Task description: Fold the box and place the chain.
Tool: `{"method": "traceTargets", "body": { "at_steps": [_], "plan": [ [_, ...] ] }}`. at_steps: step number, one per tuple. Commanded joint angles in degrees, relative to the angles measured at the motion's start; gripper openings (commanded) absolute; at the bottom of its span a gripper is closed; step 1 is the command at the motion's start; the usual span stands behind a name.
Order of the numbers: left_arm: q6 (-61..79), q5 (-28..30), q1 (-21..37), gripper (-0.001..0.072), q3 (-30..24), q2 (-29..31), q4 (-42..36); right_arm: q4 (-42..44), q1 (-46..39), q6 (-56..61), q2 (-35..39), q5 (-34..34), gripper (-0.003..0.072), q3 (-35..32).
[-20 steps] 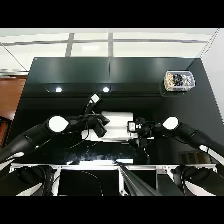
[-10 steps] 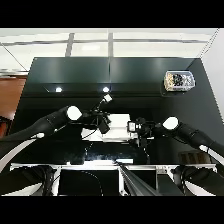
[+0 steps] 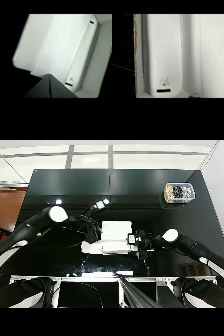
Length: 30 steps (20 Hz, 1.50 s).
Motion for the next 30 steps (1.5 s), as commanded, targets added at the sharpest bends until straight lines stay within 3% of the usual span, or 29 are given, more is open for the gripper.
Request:
{"method": "traceTargets", "body": {
  "at_steps": [1, 2, 3, 5, 11, 17, 21, 22, 25, 26, 30],
  "plan": [
    [4.0, -6.5, 5.2, 0.0075, -2.3, 6.2, -0.8, 0.0, 0.0, 0.0, 0.0, 0.0, 0.0132, 0.0],
    [5.5, -7.9, 5.8, 0.0079, -3.5, 7.1, -1.6, 0.0, 0.0, 0.0, 0.0, 0.0, 0.0132, 0.0],
    [7.0, -9.0, 5.8, 0.0197, -4.8, 7.8, -1.7, 0.0, 0.0, 0.0, 0.0, 0.0, 0.0132, 0.0],
    [8.8, -7.0, 5.0, 0.0705, -7.6, 7.9, -1.1, 0.0, 0.0, 0.0, 0.0, 0.0, 0.0132, 0.0],
    [22.3, 2.5, 4.8, 0.0705, -15.0, 7.7, -1.7, 0.0, 0.0, 0.0, 0.0, 0.0, 0.0132, 0.0],
    [25.0, 8.0, -1.1, 0.0704, -15.3, 6.7, -3.1, 0.0, 0.0, 0.0, 0.0, -0.1, 0.0132, 0.0],
    [24.9, 7.9, -4.4, 0.0679, -15.3, 4.5, -3.0, 0.0, 0.0, 0.0, 0.0, -0.1, 0.0132, 0.0],
    [24.9, 8.0, -4.8, 0.0627, -15.3, 4.1, -3.5, 0.0, 0.0, 0.0, 0.0, -0.1, 0.0132, 0.0],
    [24.9, 8.3, -4.9, 0.0319, -15.3, 3.9, -6.0, 0.0, 0.0, 0.0, 0.0, -0.1, 0.0132, 0.0],
    [24.9, 8.4, -4.9, 0.0262, -15.3, 3.9, -6.0, 0.0, 0.0, 0.0, 0.0, -0.1, 0.0132, 0.0],
    [24.9, 8.2, -4.9, 0.0219, -15.3, 3.9, -9.6, 0.0, 0.0, 0.0, 0.0, -0.1, 0.0132, 0.0]
  ]
}}
